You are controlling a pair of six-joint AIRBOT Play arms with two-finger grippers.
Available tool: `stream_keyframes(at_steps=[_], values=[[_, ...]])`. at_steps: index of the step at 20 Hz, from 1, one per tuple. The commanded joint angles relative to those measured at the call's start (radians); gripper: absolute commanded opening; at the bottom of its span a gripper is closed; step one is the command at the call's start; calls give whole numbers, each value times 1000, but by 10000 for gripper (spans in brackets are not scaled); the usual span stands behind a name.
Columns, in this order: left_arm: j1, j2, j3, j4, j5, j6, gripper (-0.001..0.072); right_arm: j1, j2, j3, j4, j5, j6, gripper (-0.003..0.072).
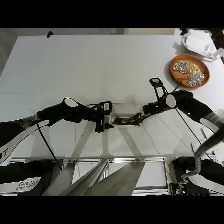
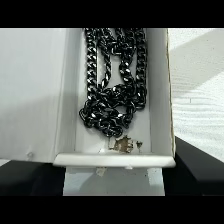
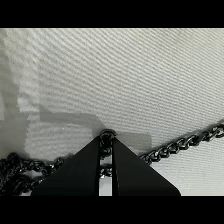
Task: Fold the box and place the chain.
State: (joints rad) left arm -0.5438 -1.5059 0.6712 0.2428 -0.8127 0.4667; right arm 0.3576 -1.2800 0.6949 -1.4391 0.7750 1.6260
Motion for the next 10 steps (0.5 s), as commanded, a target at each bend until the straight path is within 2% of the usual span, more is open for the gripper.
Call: stream_keyframes(at_steps=[1,5,10], values=[[0,0,0,0,0,0,326,22,19,-1,18,0,-3,20],[0,0,0,0,0,0,325,22,164,0,22,60,-4,20],[0,0,0,0,-3,0,325,21,475,0,40,101,-4,20]])
